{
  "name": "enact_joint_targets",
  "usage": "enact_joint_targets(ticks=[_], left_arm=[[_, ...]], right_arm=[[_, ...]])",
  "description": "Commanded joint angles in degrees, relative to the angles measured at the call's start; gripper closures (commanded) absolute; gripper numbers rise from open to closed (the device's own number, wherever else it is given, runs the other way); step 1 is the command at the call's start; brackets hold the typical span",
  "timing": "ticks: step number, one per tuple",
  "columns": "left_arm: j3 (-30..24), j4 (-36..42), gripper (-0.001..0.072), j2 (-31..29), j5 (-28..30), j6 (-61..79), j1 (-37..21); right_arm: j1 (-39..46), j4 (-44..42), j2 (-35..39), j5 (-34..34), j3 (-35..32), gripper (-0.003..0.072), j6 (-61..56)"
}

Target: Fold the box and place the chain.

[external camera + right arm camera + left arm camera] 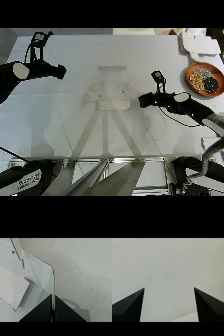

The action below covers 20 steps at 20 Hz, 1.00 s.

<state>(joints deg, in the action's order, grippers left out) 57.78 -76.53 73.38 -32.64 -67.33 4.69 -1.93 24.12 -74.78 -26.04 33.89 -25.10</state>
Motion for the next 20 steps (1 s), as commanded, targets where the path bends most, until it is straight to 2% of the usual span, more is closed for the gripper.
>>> enact_joint_targets(ticks=[1,12,16,20], left_arm=[[0.0,0.0,0.0016,0.0,0.0,0.0,0.0],[0.0,0.2,0.0016,0.0,0.0,0.0,0.0],[0.0,5.5,0.0016,0.0,-0.5,-0.2,0.0],[0.0,7.1,0.0018,0.0,-2.7,-0.1,0.0]], right_arm=[[0.0,-0.2,-0.2,0.0,0.0,0.0671,0.1],[0.0,-0.2,-0.2,0.0,0.0,0.0670,0.1],[0.0,-0.2,-0.2,0.0,0.0,0.0670,0.1],[0.0,-0.2,-0.2,0.0,0.0,0.0670,0.1]])
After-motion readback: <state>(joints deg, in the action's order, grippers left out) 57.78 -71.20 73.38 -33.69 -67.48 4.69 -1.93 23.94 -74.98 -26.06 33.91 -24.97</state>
